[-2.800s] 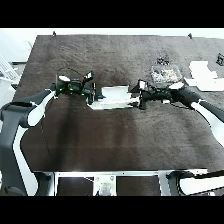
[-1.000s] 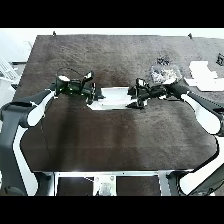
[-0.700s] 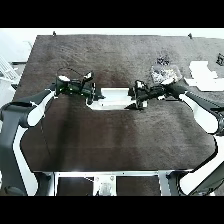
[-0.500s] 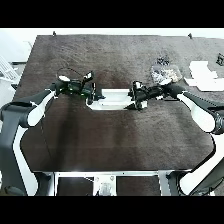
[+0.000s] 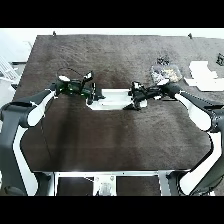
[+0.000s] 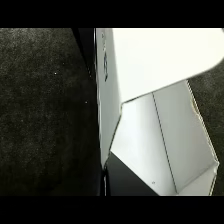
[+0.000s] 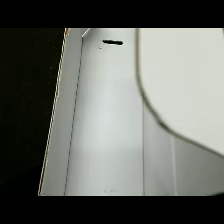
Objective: Fold the box and place the chain.
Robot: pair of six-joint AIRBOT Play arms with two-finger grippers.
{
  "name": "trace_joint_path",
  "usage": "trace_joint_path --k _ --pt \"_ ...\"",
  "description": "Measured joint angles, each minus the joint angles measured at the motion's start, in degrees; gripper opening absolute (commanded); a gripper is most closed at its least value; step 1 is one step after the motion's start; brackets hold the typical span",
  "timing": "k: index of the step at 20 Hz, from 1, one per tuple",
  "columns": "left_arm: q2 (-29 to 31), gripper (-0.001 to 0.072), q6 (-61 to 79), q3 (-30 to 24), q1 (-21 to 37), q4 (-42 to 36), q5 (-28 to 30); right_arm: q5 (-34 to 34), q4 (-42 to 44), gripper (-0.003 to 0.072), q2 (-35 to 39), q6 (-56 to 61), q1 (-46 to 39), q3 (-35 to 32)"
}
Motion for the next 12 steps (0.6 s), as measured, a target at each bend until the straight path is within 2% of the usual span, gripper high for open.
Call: trace_joint_path --k 12 --pt "0.0 0.0022 -0.02 0.0 0.02 0.0 -0.02 -0.11 -0.15 0.0702 -0.44 -0.04 0.22 0.22"
